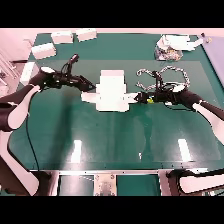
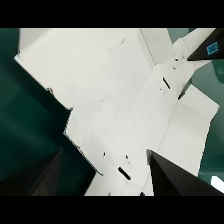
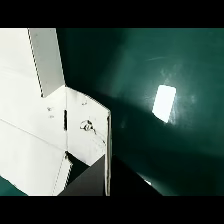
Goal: Fold the box and place the chain.
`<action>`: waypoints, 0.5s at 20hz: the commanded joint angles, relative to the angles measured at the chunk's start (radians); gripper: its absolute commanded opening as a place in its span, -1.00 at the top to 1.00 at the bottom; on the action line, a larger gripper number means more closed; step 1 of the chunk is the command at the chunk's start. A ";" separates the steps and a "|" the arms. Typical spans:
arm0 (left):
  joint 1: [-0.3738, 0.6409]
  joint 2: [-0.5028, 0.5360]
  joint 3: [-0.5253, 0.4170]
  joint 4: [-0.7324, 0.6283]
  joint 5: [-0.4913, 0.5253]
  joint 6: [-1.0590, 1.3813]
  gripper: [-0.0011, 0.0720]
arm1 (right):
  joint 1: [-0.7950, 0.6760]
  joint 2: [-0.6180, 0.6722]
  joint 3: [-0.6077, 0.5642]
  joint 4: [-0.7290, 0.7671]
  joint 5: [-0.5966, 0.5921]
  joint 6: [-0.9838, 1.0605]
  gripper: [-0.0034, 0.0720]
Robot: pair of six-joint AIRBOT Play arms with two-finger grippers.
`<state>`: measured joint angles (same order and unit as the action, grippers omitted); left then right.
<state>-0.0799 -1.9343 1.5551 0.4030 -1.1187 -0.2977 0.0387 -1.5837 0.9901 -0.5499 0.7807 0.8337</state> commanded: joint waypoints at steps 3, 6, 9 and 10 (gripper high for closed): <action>-0.021 -0.082 0.089 -0.009 0.019 -0.023 -0.68 | 0.001 0.000 0.000 0.000 0.001 0.000 0.90; -0.023 -0.100 0.101 -0.020 0.044 -0.011 -0.68 | 0.002 0.000 0.000 0.001 0.002 0.001 0.90; -0.043 -0.119 0.101 -0.021 0.043 -0.004 -0.68 | 0.002 0.000 0.000 0.001 0.001 0.001 0.90; -0.050 -0.123 0.101 -0.022 0.045 0.014 -0.68 | 0.001 0.000 0.000 0.001 0.001 0.001 0.90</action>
